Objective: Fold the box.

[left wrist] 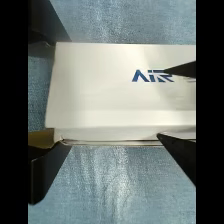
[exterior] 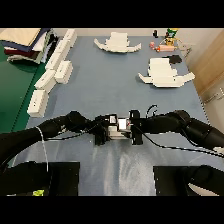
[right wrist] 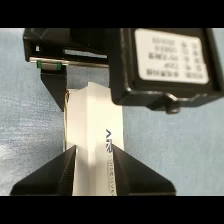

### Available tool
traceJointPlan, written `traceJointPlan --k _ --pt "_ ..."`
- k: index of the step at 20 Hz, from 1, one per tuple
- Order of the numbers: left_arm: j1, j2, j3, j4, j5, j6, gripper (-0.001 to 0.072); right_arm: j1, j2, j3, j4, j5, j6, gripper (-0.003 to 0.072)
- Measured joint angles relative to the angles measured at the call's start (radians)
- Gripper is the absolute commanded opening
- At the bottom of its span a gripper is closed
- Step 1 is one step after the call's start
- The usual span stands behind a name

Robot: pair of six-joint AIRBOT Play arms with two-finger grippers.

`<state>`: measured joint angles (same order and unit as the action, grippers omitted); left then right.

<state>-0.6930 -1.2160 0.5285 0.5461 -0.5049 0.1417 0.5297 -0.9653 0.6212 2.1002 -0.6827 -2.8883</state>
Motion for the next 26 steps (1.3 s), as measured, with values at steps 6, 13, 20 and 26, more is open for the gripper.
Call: traceJointPlan --k 6,13,20,26 --pt "0.000 0.000 0.000 0.000 0.000 0.000 0.0422 0.000 0.000 -0.001 0.008 -0.006 0.001 0.0191" --pt "0.000 0.000 0.000 0.000 0.000 0.000 0.0423 -0.001 -0.001 -0.002 0.008 -0.058 0.016 0.0373" --pt "0.000 0.000 0.000 0.000 0.000 -0.001 0.0422 0.000 0.064 0.014 0.008 -0.067 0.155 0.0018" --pt "0.000 0.000 0.000 0.000 0.000 -0.001 0.0422 0.000 0.101 -0.040 0.093 0.013 0.497 0.0001"
